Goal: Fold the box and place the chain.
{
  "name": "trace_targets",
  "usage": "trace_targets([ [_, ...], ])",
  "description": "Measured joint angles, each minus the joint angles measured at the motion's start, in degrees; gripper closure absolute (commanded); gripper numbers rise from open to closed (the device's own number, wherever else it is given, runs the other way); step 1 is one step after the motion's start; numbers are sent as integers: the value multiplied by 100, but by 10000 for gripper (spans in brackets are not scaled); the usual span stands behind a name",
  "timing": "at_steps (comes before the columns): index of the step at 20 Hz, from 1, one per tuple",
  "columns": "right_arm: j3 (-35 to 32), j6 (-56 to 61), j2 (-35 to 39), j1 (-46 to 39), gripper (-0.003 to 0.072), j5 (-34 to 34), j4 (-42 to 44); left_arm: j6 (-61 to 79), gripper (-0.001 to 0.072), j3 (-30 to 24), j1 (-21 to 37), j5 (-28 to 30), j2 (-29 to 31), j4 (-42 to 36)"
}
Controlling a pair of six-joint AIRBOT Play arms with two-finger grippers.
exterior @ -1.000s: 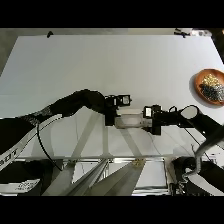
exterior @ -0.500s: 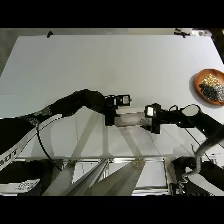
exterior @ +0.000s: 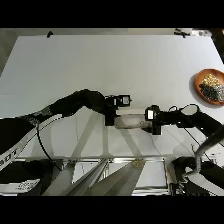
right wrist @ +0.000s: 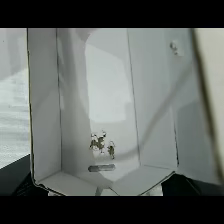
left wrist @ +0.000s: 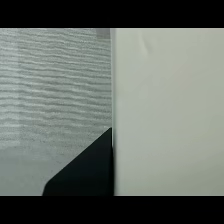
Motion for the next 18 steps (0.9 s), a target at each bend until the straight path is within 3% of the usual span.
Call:
trace_targets([
  [2,0,-37,-50,0,50,-17,-15,0,697,0,0,0,0,0],
  [4,0,-61,-74,0,142,-28,-2,0,697,0,0,-2,0,0],
  [7,-2,-76,-94,-2,169,-7,28,2,697,0,0,0,0,0],
  [9,-2,-76,-98,-2,233,24,48,2,697,0,0,0,0,0],
  [18,2,-81,-190,-4,227,42,90,0,697,0,0,-7,0,7],
])
